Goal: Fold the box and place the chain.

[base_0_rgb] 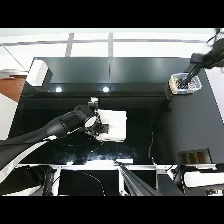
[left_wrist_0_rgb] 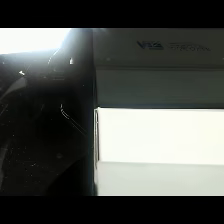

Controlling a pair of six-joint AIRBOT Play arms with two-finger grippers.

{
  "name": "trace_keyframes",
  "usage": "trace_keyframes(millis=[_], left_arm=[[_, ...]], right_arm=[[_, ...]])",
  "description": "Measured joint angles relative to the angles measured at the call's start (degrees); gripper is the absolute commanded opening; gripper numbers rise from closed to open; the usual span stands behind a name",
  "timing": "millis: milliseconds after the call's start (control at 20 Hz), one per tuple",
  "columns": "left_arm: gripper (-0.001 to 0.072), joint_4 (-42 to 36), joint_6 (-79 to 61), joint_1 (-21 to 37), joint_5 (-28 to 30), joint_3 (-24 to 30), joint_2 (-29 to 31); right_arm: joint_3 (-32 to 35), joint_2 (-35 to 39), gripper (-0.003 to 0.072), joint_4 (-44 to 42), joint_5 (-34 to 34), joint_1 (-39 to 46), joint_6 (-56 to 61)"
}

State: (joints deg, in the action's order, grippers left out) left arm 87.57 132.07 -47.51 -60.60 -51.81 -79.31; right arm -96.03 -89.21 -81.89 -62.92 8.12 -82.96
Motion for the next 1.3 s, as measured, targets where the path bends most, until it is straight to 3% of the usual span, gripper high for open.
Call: trace_keyframes(millis=[350,700,1300], left_arm=[[0.0028,0.0,-0.02,0.0,0.02,0.0,0.0],[0.0028,0.0,-0.04,0.0,0.02,0.0,0.0],[0.0028,-0.02,-0.07,0.0,0.11,0.0,0.0]], right_arm=[[-0.35,18.51,0.0019,-10.82,-3.48,-0.52,-7.65],[-0.35,32.2,0.0019,-22.36,-10.01,-8.83,-12.07],[-0.07,35.82,0.002,-34.25,-23.71,-27.76,-14.51]])
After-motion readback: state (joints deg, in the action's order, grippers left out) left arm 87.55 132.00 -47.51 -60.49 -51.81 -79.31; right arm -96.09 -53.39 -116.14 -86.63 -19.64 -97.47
